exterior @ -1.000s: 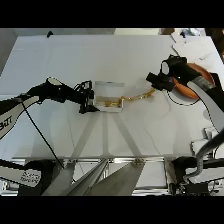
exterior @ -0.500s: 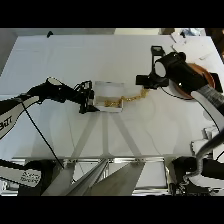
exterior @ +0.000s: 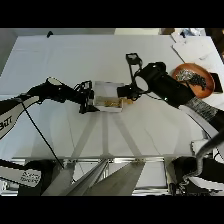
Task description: Fold the box and place the chain.
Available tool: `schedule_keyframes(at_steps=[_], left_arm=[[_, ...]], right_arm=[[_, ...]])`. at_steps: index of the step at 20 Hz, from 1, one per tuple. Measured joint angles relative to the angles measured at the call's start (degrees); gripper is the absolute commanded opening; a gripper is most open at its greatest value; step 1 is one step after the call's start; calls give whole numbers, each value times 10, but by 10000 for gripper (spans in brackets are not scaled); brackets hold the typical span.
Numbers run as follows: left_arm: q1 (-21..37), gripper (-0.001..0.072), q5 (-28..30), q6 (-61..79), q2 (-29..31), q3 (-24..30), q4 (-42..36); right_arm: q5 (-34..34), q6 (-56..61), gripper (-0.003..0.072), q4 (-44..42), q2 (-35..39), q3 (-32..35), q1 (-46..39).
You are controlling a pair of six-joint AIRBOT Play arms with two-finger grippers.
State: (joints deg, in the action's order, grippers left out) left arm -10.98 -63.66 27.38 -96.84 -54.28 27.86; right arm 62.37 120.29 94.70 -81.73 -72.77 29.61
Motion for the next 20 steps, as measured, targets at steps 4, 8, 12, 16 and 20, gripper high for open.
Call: schedule_keyframes(at_steps=[4,8,12,16,20], left_arm=[[0,381,0,0,0,0,0],[0,381,0,0,0,0,0],[0,381,0,0,0,0,0],[0,381,0,0,0,0,0],[0,381,0,0,0,0,0]], right_arm=[[-20,-12,8,-20,-12,-17,26],[-27,-17,8,-37,-45,-59,46],[-31,-21,8,-54,-94,-110,68],[-32,-23,8,-64,-137,-148,81],[-47,-41,8,-92,-160,-165,86]])
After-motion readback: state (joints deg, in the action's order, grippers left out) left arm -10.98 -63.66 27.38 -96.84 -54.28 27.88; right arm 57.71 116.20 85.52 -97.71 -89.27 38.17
